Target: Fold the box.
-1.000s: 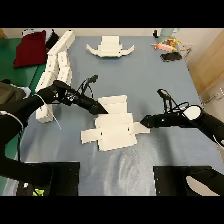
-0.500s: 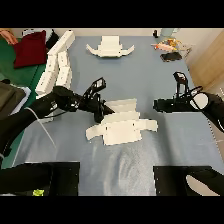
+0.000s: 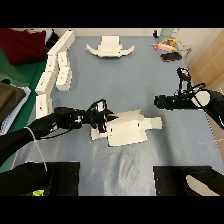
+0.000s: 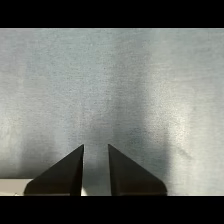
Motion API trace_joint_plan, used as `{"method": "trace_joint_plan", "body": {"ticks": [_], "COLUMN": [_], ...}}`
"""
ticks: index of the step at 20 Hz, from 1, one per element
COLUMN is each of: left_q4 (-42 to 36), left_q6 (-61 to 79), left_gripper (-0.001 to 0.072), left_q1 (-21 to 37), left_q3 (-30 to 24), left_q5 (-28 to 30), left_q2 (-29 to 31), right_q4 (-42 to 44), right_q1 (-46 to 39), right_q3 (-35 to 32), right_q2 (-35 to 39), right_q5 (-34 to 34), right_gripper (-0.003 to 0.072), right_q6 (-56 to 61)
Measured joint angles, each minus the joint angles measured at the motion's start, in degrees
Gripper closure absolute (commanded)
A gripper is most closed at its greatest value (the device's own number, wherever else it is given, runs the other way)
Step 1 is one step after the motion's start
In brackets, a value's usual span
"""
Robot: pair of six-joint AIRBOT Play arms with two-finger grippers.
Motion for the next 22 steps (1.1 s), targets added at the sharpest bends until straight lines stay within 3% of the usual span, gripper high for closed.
{"method": "trace_joint_plan", "body": {"ticks": [9, 15, 22], "left_q4": [-3.13, -2.6, 6.64], "left_q6": [5.95, 5.03, -5.92], "left_gripper": [0.0696, 0.0696, 0.0696], "left_q1": [-6.05, -7.39, -7.63], "left_q3": [-4.04, -4.44, -4.5], "left_q5": [7.04, 8.5, 5.64], "left_q2": [0.26, 0.7, 1.05], "right_q4": [0.66, 1.03, 1.92], "right_q1": [0.0, 0.0, 0.0], "right_q3": [0.04, 0.04, 0.04], "right_q2": [0.0, 0.0, 0.0], "right_q5": [-0.02, 0.02, 0.52], "right_gripper": [0.0444, 0.0444, 0.0444], "right_q6": [0.2, 0.22, 0.24]}}
